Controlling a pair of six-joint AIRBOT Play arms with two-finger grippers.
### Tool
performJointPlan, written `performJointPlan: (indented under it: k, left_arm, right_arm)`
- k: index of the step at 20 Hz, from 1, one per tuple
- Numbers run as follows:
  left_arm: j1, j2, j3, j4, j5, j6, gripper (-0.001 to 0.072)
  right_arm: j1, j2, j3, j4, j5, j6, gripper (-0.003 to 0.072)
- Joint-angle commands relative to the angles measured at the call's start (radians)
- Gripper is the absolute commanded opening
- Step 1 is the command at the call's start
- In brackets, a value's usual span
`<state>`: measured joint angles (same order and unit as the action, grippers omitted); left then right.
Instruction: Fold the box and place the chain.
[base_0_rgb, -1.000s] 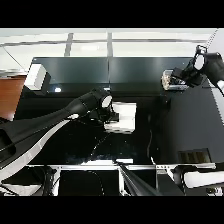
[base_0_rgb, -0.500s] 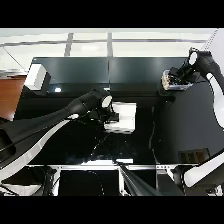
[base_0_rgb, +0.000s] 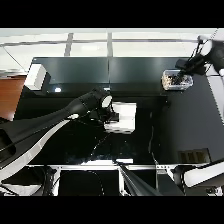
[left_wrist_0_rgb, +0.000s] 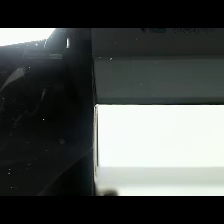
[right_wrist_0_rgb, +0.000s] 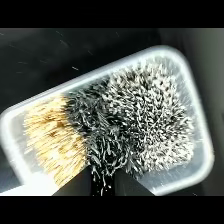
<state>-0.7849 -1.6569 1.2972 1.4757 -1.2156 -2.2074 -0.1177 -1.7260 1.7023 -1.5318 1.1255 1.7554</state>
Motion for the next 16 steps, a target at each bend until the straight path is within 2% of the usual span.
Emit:
performJointPlan:
  k: [1,4,9,11,16]
  left_arm:
    - [0.001,0.0,0.001,0.0,0.003,0.0,0.0027]
    - [0.001,0.0,0.001,0.001,0.004,0.0,0.0027]
    - [0.001,0.0,0.001,0.0,0.009,0.0,0.0027]
    - [0.001,0.0,0.001,0.001,0.008,0.0,0.0027]
    - [0.001,0.0,0.001,0.0,0.007,0.0,0.0027]
  right_arm:
    - [0.006,0.152,0.005,0.104,0.08,-0.189,0.0014]
    - [0.016,0.315,0.005,0.108,0.056,-0.212,0.0012]
    - [0.016,0.544,0.005,0.236,0.019,-0.246,0.0011]
    - [0.016,0.614,0.005,0.29,0.042,-0.251,0.0011]
    - [0.016,0.735,0.005,0.528,0.15,-0.358,0.0012]
